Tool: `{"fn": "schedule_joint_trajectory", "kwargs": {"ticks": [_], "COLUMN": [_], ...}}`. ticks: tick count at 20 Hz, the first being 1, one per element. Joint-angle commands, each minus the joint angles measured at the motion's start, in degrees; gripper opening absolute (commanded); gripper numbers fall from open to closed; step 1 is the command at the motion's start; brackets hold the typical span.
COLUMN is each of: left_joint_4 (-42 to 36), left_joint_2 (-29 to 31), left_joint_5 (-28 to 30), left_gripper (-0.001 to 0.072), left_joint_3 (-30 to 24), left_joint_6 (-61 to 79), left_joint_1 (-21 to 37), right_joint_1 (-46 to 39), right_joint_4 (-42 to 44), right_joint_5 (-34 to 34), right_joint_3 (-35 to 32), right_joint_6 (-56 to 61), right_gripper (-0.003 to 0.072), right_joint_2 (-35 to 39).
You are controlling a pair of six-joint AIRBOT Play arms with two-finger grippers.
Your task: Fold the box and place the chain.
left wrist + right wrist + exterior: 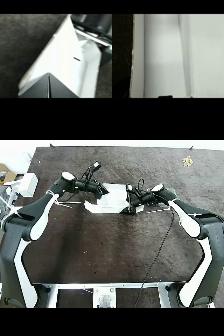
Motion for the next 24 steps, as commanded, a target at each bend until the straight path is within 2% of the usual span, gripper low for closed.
{"fn": "schedule_joint_trajectory", "kwargs": {"ticks": [1, 5, 11, 15, 18, 21, 24], "left_joint_4": [3.6, 3.8, 5.9, 6.4, 6.6, 6.5, 6.7], "left_joint_2": [-0.5, -2.8, -3.2, -2.7, -0.3, 2.0, 6.8], "left_joint_5": [3.7, -0.6, -4.7, -3.0, 0.8, -1.1, -4.8], "left_gripper": [0.0009, 0.0009, 0.0009, 0.0008, 0.0008, 0.0008, 0.0007], "left_joint_3": [0.0, 0.0, 0.0, 1.0, 1.4, 3.3, 3.8], "left_joint_6": [-3.1, -3.3, -4.4, -4.7, -4.7, -4.7, -4.0], "left_joint_1": [0.1, 0.1, 0.1, 0.1, 0.2, 1.1, 3.0], "right_joint_1": [0.0, 0.0, 0.0, 0.0, 0.0, 0.0, 0.0], "right_joint_4": [-0.1, -0.1, -0.1, -0.1, -0.1, -0.1, -0.1], "right_joint_5": [0.1, 0.1, 0.1, 0.1, 0.1, 0.1, 0.1], "right_joint_3": [0.0, 0.0, 0.0, 0.0, 0.0, 0.0, 0.0], "right_joint_6": [-0.2, -0.2, -0.2, -0.2, -0.2, -0.2, -0.2], "right_gripper": [0.0447, 0.0447, 0.0447, 0.0447, 0.0447, 0.0447, 0.0447], "right_joint_2": [0.0, 0.0, 0.0, 0.0, 0.0, 0.0, 0.0]}}
